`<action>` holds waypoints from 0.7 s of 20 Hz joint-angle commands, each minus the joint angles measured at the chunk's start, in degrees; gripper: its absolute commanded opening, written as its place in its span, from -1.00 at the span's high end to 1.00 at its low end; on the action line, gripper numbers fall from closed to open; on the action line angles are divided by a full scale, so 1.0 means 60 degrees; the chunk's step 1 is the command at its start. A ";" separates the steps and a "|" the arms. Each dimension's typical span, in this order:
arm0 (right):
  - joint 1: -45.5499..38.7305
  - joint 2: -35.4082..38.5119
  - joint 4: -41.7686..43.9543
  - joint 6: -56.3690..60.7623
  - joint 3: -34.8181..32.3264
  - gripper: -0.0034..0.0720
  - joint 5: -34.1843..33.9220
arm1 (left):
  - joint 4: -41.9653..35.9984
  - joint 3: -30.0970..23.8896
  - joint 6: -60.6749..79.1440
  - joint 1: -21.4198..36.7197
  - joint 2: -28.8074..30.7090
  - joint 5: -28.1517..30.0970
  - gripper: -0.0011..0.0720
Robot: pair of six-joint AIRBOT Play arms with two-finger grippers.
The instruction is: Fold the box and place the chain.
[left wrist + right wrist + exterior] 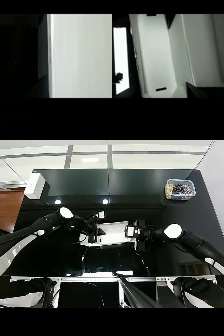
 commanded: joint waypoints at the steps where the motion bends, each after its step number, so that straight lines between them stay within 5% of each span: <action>1: -0.0546 -0.0011 0.0131 -0.0448 0.0149 -0.80 0.0168 | 0.0011 0.0011 0.0022 -0.0007 -0.0007 0.0000 0.89; 14: -0.0816 -0.0018 0.0911 -0.0747 0.0189 -0.80 0.1049 | 0.0131 0.0018 0.0066 -0.0015 0.0025 -0.0506 0.90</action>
